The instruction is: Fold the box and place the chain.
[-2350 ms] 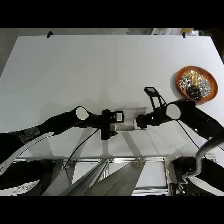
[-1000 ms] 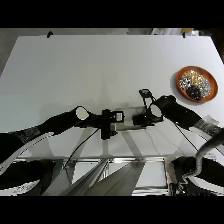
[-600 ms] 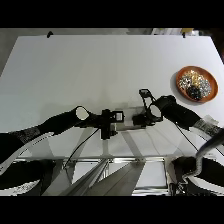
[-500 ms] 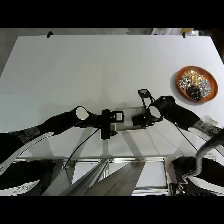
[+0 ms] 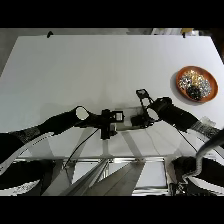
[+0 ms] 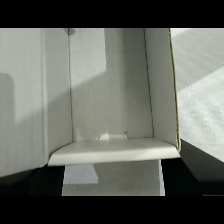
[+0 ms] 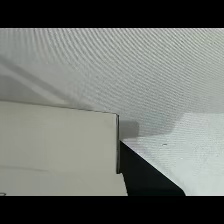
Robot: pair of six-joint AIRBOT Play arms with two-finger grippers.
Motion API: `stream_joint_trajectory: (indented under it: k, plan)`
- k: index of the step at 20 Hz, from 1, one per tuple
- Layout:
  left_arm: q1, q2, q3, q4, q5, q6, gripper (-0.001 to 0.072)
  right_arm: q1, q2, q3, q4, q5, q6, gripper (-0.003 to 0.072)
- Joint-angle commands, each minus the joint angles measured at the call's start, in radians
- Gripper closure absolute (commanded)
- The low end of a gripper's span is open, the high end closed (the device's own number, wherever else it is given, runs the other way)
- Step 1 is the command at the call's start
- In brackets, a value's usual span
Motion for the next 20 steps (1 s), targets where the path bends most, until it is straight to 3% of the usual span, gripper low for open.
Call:
stream_joint_trajectory:
  k: [1,4,7,11,14,19,20]
  plan:
    - [0.000,0.000,0.000,0.000,0.000,0.002,0.0498,0.002,-0.005,-0.001,-0.011,0.012,0.019,0.0672]
    - [0.000,0.000,0.000,0.000,0.000,0.002,0.0498,0.002,-0.004,-0.001,-0.011,0.029,0.015,0.0669]
    - [0.000,0.000,0.000,0.000,0.000,0.002,0.0498,0.002,0.003,-0.001,-0.011,0.040,0.008,0.0455]
    - [0.000,0.000,0.000,0.000,0.001,0.002,0.0498,0.002,0.077,0.000,-0.044,0.085,-0.094,0.0443]
    - [0.000,0.000,0.000,0.000,0.001,0.002,0.0498,-0.002,0.176,0.006,-0.069,0.162,-0.184,0.0287]
    - [0.000,0.000,0.000,0.000,0.001,0.002,0.0498,-0.002,0.280,0.193,-0.102,0.349,-0.364,0.0283]
    - [0.000,0.000,0.000,0.000,0.000,0.002,0.0498,-0.009,0.281,0.256,-0.154,0.349,-0.363,0.0350]
